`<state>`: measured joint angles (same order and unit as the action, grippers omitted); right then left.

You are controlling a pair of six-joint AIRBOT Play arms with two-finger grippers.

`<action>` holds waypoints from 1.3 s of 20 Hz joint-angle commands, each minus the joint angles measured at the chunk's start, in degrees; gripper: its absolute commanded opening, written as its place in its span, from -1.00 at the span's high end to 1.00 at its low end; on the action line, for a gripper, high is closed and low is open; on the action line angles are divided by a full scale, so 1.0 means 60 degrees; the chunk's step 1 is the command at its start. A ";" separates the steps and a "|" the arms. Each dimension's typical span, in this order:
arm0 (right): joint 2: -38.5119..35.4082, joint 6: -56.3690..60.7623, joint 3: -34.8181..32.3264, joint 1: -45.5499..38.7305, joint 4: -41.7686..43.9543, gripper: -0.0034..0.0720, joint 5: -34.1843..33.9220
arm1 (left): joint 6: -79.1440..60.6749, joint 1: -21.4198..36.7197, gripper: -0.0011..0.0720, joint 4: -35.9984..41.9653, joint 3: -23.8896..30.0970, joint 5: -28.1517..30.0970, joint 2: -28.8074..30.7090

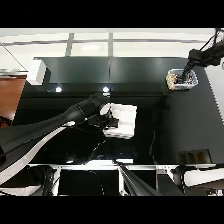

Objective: Fold the box and place the chain.

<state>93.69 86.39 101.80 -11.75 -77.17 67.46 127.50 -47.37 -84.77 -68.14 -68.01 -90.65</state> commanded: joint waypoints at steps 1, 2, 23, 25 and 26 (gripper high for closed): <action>-0.1508 -0.0455 0.0033 -0.0004 0.1275 0.87 0.0321 | 0.0000 0.0000 0.90 0.0000 0.0000 0.0007 0.0007; -0.1993 -0.0514 0.0033 0.0015 0.1606 0.87 0.0401 | 0.0000 0.0000 0.90 0.0000 0.0000 0.0018 0.0007; -0.7821 -0.1810 -0.7242 0.3727 0.6550 0.87 0.2430 | 0.0000 0.0000 0.90 0.0000 0.0000 0.0255 0.0007; -0.7788 -0.1814 -0.7599 0.4397 0.6655 0.87 0.1698 | 0.0000 0.0000 0.90 0.0000 0.0000 0.0255 0.0007; -0.7719 -0.1810 -0.7643 0.4699 0.6652 0.87 0.1370 | 0.0000 0.0000 0.90 0.0000 0.0000 0.0255 0.0007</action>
